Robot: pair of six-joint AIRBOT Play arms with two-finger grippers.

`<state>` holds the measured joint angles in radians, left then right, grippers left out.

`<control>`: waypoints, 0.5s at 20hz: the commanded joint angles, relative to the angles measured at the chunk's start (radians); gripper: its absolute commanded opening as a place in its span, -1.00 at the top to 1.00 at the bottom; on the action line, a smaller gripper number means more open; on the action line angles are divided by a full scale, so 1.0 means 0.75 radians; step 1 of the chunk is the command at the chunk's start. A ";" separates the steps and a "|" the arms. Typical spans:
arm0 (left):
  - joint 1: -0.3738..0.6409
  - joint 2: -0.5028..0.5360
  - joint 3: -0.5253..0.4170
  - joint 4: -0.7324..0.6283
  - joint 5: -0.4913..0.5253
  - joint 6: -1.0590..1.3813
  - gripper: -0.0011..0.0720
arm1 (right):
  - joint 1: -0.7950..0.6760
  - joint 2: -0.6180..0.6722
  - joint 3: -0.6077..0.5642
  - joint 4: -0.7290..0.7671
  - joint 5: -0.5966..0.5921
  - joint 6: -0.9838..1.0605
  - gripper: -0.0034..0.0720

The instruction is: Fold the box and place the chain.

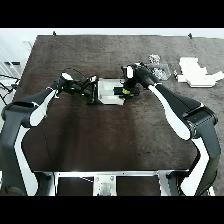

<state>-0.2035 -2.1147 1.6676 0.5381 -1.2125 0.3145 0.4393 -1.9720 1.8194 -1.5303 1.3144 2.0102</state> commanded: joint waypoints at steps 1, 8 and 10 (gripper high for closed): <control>-0.001 -0.001 -0.001 0.000 -0.001 -0.001 -0.19 | 0.018 -0.005 0.007 0.004 0.009 0.034 0.18; -0.001 -0.001 0.000 0.000 0.000 -0.001 -0.19 | 0.019 -0.005 0.007 0.004 0.004 0.078 0.59; -0.001 -0.001 0.000 0.000 0.000 -0.001 -0.19 | 0.019 -0.005 0.007 0.003 0.003 0.084 0.63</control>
